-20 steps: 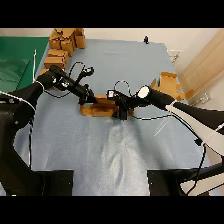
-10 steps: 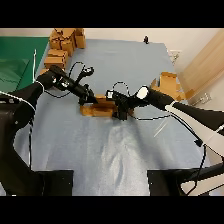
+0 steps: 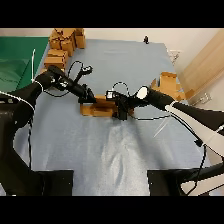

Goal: Fold the box.

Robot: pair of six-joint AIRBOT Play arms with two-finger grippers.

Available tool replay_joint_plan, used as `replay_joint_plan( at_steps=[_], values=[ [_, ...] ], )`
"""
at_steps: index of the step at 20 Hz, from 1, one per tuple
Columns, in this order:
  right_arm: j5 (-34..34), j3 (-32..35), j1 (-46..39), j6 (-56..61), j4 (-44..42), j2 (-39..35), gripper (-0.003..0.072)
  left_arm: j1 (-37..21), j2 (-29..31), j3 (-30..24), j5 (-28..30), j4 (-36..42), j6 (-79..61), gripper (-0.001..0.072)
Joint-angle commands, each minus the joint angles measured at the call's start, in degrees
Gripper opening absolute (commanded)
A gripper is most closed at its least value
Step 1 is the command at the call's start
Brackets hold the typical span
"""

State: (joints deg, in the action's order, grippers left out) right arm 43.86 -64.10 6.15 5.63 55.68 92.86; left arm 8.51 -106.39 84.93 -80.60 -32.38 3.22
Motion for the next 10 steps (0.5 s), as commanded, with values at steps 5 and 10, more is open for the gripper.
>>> replay_joint_plan(
  at_steps=[5,10],
  values=[
    [-0.22,0.02,-0.04,0.42,0.04,0.04,0.0512,-4.79,0.55,0.07,-4.61,0.20,4.52,0.0021],
    [-0.31,0.02,-0.09,0.39,0.07,0.04,0.0512,-7.76,5.92,-0.07,-11.65,-1.20,9.25,0.0014]
  ],
)
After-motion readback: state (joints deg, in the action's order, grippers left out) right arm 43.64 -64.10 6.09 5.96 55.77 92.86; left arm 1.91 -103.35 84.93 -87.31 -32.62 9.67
